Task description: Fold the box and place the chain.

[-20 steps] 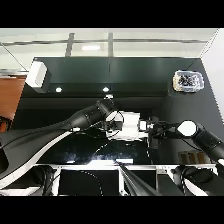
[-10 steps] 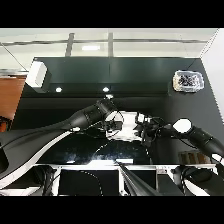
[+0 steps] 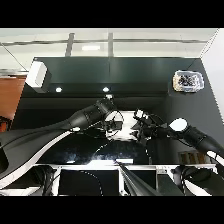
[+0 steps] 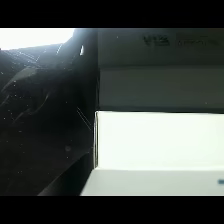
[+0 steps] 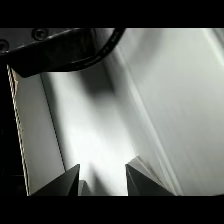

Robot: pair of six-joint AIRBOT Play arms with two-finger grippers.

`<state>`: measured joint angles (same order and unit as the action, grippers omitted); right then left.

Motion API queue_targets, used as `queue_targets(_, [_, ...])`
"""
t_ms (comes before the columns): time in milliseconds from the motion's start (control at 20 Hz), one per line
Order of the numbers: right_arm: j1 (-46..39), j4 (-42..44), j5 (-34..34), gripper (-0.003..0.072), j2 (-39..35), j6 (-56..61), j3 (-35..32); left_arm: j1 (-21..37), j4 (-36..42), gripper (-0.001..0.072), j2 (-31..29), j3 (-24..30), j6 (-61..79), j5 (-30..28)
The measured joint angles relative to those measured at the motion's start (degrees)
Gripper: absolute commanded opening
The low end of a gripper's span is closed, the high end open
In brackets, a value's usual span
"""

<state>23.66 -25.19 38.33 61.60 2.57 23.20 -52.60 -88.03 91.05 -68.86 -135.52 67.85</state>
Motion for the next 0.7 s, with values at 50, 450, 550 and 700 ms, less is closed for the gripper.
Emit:
queue_targets(50, [0.0,-0.3,-0.1,0.0136,0.0,0.1,0.0,0.0,0.0,0.0021,0.0,0.0,0.0,0.0])
queue_targets(450, [-1.5,-9.1,3.3,0.0007,-3.3,13.7,1.3,0.0,0.2,0.0021,0.0,0.0,0.1,-0.1])
queue_targets(550, [-5.2,-16.5,7.4,0.0007,-7.0,25.2,3.0,0.0,0.2,0.0021,0.0,0.0,0.1,-0.1])
queue_targets(700, [-14.7,-27.7,14.5,0.0007,-12.4,44.3,4.3,0.0,0.2,0.0021,0.0,0.0,0.1,-0.1])
